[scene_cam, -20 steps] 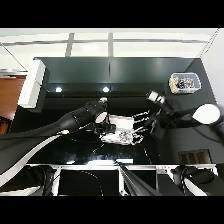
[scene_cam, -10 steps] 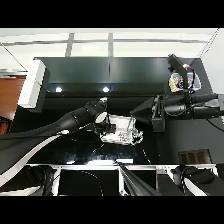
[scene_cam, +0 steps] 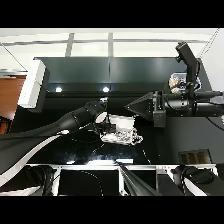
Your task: Fold the box and place the chain.
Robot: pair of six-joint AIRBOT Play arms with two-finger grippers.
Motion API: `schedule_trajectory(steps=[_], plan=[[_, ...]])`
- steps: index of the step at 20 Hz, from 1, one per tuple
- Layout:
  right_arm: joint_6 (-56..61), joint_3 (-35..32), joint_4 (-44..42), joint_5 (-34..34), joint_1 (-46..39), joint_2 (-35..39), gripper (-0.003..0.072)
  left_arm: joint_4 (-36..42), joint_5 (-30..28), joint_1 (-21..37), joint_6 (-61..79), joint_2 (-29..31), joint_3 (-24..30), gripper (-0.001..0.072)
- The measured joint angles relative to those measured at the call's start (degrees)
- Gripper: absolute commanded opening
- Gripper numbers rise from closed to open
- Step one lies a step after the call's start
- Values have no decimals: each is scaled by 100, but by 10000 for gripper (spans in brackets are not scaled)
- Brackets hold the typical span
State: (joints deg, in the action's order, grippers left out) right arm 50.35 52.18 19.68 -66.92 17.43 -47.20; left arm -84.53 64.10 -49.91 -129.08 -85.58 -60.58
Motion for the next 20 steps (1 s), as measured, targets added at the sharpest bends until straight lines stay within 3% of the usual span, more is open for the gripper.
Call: schedule_trajectory(steps=[6, 7, 8, 9, 14, 20], plan=[[114, -391, 2151, 125, 2, 0, 15, 74, -50, 0, 0, 0, 0, 29], [116, -647, 2509, 254, 0, 0, 176, 81, -55, 0, 0, 0, 0, 29], [116, -927, 2741, 446, 2, 0, 569, 81, -57, 0, 0, -2, 0, 30], [105, -1250, 2946, 693, 9, 0, 720, 81, -57, 0, 0, -2, 0, 30], [-1152, -2516, 3397, 1576, 317, -17, 720, 81, -63, 9, 2, 0, 0, 29], [-3823, -2973, 2909, 2135, 732, -424, 720, 81, -63, 33, 2, -2, 0, 29]])
